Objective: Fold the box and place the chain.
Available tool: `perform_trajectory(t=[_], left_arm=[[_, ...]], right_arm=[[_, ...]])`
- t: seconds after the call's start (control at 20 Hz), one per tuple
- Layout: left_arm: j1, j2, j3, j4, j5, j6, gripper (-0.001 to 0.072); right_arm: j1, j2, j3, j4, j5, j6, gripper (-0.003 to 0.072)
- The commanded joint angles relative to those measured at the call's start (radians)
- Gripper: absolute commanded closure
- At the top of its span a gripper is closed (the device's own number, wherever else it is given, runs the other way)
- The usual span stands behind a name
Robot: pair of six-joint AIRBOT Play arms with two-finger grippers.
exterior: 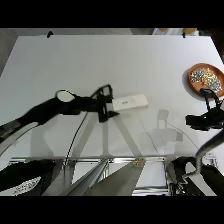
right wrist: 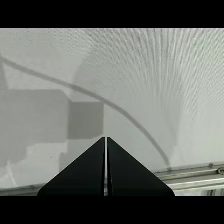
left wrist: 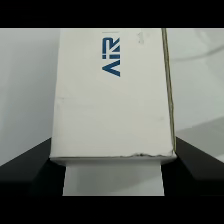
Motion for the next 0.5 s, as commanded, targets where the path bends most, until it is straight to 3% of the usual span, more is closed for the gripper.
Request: perform_trajectory(t=[0.0, 0.2, 0.45], left_arm=[[0.203, 0.201, 0.001, 0.212, 0.003, -0.335, 0.0477], [0.499, 0.343, 0.001, 0.520, 0.004, -0.644, 0.0478], [0.827, 0.254, 0.000, 0.738, -0.060, -1.007, 0.0477]], right_arm=[[-0.001, 0.000, 0.000, 0.000, 0.000, 0.000, 0.0668], [-0.001, 0.000, 0.000, 0.000, 0.000, 0.000, 0.0668], [-0.001, 0.000, 0.000, 0.000, 0.000, 0.000, 0.0668]])
